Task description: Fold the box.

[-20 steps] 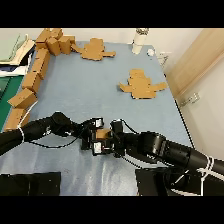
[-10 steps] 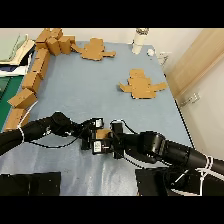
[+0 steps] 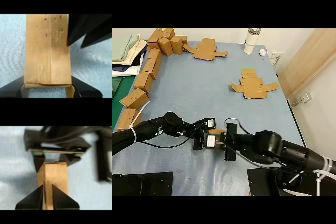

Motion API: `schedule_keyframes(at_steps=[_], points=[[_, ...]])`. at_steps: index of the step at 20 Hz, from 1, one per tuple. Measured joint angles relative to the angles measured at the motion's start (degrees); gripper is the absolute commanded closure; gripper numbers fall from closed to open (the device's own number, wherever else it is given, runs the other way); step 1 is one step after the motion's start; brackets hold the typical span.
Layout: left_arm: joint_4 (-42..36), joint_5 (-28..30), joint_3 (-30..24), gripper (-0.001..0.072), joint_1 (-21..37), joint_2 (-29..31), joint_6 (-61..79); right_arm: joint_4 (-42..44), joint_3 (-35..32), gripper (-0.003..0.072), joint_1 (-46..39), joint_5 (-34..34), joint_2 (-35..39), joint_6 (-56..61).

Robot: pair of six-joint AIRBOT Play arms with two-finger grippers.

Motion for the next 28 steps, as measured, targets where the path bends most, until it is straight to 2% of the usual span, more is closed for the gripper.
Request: schedule_keyframes(at_steps=[1,2,5,7,9,13,16,19,28], points=[[0.02,0.00,0.00,0.0242,0.00,0.00,-0.02,0.76,0.04,0.0662,-0.02,-1.25,1.97,4.92],[0.02,0.00,0.00,0.0243,0.00,0.02,-0.02,1.42,-0.20,0.0684,-0.17,-2.56,4.13,11.30],[0.02,0.00,0.00,0.0242,0.00,0.02,-0.02,3.08,-3.37,0.0685,-1.16,-5.22,9.62,31.67],[0.02,0.00,0.00,0.0242,0.00,0.00,-0.02,5.53,-6.62,0.0685,-1.88,-3.93,12.17,41.64],[0.02,0.02,0.00,0.0242,0.00,0.00,-0.04,9.88,-10.75,0.0685,-2.43,2.43,13.79,49.99],[0.04,0.02,0.00,0.0242,0.00,0.00,-0.04,16.48,-17.88,0.0685,-2.91,21.62,11.96,62.99],[0.04,0.02,0.00,0.0242,0.00,0.00,-0.04,18.51,-20.28,0.0685,-2.93,32.09,7.78,69.33],[0.04,0.02,0.00,0.0242,0.00,0.00,-0.02,19.34,-21.20,0.0685,-2.89,38.42,4.72,72.72],[0.04,0.04,0.00,0.0242,0.00,0.00,-0.02,19.76,-21.73,0.0685,-2.71,42.82,1.44,75.06]])
